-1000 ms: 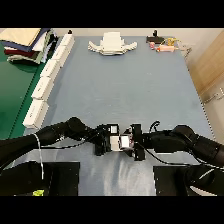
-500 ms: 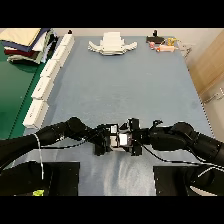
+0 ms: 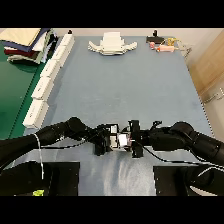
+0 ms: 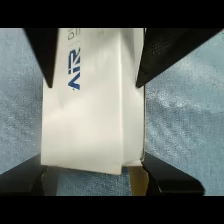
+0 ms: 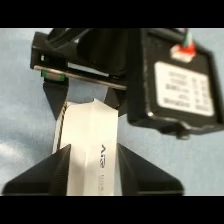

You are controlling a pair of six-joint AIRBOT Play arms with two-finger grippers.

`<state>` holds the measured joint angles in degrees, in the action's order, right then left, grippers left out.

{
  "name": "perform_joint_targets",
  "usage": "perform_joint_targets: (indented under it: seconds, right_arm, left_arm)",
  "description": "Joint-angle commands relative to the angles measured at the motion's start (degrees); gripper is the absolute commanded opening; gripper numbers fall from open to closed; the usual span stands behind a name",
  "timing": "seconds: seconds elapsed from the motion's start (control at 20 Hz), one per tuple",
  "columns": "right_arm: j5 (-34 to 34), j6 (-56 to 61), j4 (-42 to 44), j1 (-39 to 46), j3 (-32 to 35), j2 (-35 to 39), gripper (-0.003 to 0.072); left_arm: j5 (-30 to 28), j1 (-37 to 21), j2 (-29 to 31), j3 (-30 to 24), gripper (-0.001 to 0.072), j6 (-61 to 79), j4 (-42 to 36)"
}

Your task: Fold the box.

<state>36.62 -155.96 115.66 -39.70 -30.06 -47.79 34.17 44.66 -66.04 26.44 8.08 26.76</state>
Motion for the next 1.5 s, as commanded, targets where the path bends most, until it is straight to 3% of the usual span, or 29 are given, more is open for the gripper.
perform_joint_targets:
  seconds: [0.0,0.05,0.15,0.25,0.45,0.5,0.55,0.6,0.85,1.05,1.1,1.2,1.35,1.45]
  right_arm:
    - [2.01,0.59,0.02,-0.07,0.02,-0.7,0.0255]
    - [2.05,0.68,0.07,-0.07,0.0,-0.83,0.0219]
    - [2.12,2.75,0.13,-0.07,0.0,-0.79,0.0218]
    - [3.5,2.99,0.28,-0.07,0.0,-0.76,0.0155]
    - [5.05,3.13,0.28,-0.07,0.02,-0.81,0.0165]
    - [5.07,3.3,0.28,-0.07,0.02,-0.83,0.0191]
    - [5.07,4.28,0.28,-0.07,0.02,-0.83,0.032]
    - [5.2,5.14,0.28,-0.07,0.02,-0.83,0.0378]
    - [5.86,6.62,0.24,-0.02,-1.07,0.79,0.0379]
    - [5.97,18.12,-0.92,0.04,-2.78,4.81,0.0374]
    - [6.19,24.04,-2.05,0.04,-2.78,5.62,0.0343]
    - [7.04,34.21,-4.59,0.04,-2.45,6.43,0.0033]
    - [4.68,42.56,-4.48,0.02,1.36,6.6,0.0004]
    - [-1.97,45.81,-0.17,-0.02,6.01,8.26,0.0004]
  left_arm:
    - [0.0,0.0,-0.04,0.04,0.0414,0.02,0.02]
    - [0.0,0.0,-0.04,0.04,0.0414,0.02,0.02]
    - [0.0,0.0,-0.04,0.04,0.0414,0.02,0.02]
    - [-0.02,0.0,-0.04,0.04,0.0413,0.02,0.02]
    - [0.0,0.0,-0.04,0.04,0.0414,0.02,0.02]
    - [0.0,0.0,-0.04,0.04,0.0414,0.02,0.02]
    - [0.0,0.0,-0.04,0.04,0.0413,0.02,0.02]
    - [0.0,0.0,-0.04,0.04,0.0414,0.02,0.02]
    - [0.0,0.0,-0.04,0.04,0.0414,0.02,0.02]
    - [0.0,0.0,-0.04,0.04,0.0414,0.02,0.02]
    - [0.0,0.0,-0.04,0.04,0.0414,0.02,0.02]
    - [0.0,0.0,-0.04,0.04,0.0414,0.02,0.02]
    - [0.0,0.0,-0.04,0.04,0.0414,0.02,0.02]
    - [0.0,0.0,-0.04,0.04,0.0413,0.02,0.02]
